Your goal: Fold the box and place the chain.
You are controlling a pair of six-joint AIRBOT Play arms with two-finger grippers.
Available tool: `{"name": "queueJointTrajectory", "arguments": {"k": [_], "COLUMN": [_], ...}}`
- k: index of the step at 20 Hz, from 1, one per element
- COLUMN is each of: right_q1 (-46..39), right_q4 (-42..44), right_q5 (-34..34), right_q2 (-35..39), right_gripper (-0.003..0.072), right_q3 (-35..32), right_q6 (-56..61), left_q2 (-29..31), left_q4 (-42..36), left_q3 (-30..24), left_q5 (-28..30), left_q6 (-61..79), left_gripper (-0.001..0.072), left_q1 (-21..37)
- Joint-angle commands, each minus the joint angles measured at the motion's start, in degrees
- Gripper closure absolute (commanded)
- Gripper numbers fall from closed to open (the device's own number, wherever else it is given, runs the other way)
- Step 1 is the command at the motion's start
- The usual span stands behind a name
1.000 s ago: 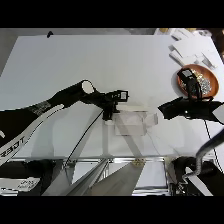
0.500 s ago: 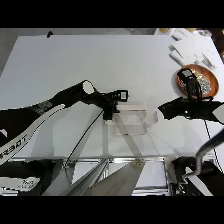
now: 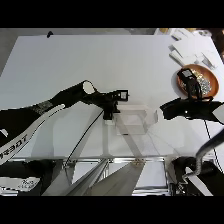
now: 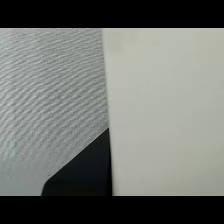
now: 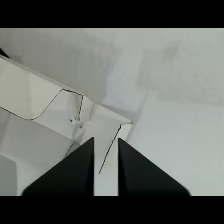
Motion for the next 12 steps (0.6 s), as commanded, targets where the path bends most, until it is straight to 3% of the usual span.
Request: {"name": "queueJointTrajectory", "arguments": {"k": [1, 5, 8, 12], "right_q1": [0.04, 1.42, 7.78, 17.14], "right_q4": [0.02, 3.04, 7.87, 2.78], "right_q5": [2.75, 4.37, 4.9, 3.74], "right_q2": [0.02, 0.02, -0.61, -3.45], "right_gripper": [0.0666, 0.0667, 0.0667, 0.0639], "right_q3": [0.02, -0.35, -3.21, -8.28], "right_q6": [-4.17, -13.57, -30.36, -39.23], "left_q2": [0.0, 0.0, 0.0, 0.0], "left_q4": [0.02, 0.02, 0.02, 0.02], "left_q3": [0.0, 0.0, 0.0, 0.0], "left_q5": [0.02, 0.02, 0.02, 0.0], "left_q6": [-0.04, -0.04, -0.02, -0.04], "left_gripper": [0.0701, 0.0701, 0.0701, 0.0701], "left_q1": [-0.02, -0.02, -0.02, -0.02]}}
